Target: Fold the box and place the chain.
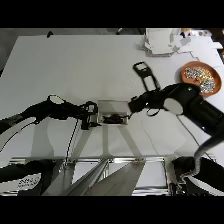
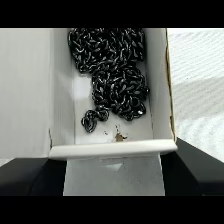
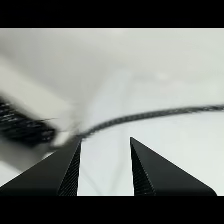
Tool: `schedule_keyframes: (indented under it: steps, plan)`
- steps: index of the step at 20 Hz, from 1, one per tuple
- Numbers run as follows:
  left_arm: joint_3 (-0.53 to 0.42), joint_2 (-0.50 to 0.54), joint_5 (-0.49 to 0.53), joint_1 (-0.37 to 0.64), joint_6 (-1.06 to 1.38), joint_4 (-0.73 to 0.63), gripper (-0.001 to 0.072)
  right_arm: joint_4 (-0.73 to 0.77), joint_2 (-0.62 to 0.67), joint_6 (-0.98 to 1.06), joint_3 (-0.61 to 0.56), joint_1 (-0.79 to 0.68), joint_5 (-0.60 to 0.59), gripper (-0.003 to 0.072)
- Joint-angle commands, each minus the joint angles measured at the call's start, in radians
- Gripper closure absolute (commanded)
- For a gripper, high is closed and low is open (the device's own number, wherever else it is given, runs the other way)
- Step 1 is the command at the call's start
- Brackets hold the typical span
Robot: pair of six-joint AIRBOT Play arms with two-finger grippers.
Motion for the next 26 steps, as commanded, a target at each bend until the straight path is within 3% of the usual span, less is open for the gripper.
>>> schedule_keyframes:
  steps: [1,3,4,5,6,9,12,26]
  plan:
    - [0.000,0.000,0.000,0.000,0.000,0.000,0.0677,-0.053,-0.058,0.004,0.004,-0.235,0.056,0.0349]
    - [0.000,0.000,0.000,0.000,0.000,0.000,0.0677,-0.051,-0.130,0.002,0.004,-0.335,0.059,0.0343]
    - [0.000,0.000,0.000,0.000,0.000,0.000,0.0677,-0.044,-0.167,-0.006,0.004,-0.360,0.060,0.0264]
    - [0.000,0.000,0.000,0.000,0.000,0.000,0.0677,-0.043,-0.203,-0.016,0.004,-0.376,0.057,0.0124]
    - [0.000,0.000,0.000,0.000,0.000,0.000,0.0677,-0.043,-0.238,-0.029,0.004,-0.378,0.047,0.0101]
    - [0.000,0.000,0.000,0.000,0.000,0.000,0.0677,0.010,-0.295,-0.031,0.004,-0.377,-0.059,0.0189]
    - [0.000,0.000,0.000,0.000,0.000,0.000,0.0677,0.053,-0.324,-0.031,0.004,-0.377,-0.119,0.0190]
    - [0.000,0.000,0.000,0.000,0.000,0.000,0.0677,0.031,-0.388,-0.031,0.008,-0.332,-0.146,0.0294]
